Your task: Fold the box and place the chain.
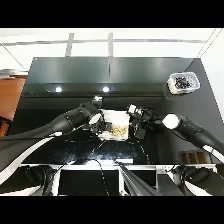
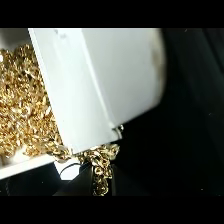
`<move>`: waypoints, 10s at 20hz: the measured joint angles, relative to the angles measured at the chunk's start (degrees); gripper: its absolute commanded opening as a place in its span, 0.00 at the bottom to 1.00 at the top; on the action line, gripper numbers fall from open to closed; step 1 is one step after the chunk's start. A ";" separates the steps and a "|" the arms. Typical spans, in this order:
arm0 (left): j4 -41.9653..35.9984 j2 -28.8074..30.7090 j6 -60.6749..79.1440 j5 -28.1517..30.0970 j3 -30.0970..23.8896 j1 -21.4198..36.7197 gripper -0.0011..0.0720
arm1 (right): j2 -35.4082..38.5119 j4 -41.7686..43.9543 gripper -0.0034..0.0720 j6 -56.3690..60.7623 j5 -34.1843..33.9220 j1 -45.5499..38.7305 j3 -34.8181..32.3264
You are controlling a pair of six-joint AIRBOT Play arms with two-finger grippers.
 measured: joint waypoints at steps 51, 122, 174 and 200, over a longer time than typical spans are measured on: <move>-0.02 3.06 2.23 -3.87 4.33 0.63 0.98 | 9.53 9.03 0.97 35.54 51.93 -28.72 14.69; -61.42 12.74 156.23 -1.88 -25.75 39.74 0.97 | 9.53 -1.25 0.97 30.95 23.08 -29.62 14.71; -53.81 5.77 149.63 2.93 -19.08 30.56 0.97 | 9.53 -1.29 0.97 31.04 23.32 -29.62 14.71; -52.17 5.40 149.17 4.81 -18.69 27.89 0.65 | 9.53 -1.31 0.97 31.15 23.23 -29.62 14.71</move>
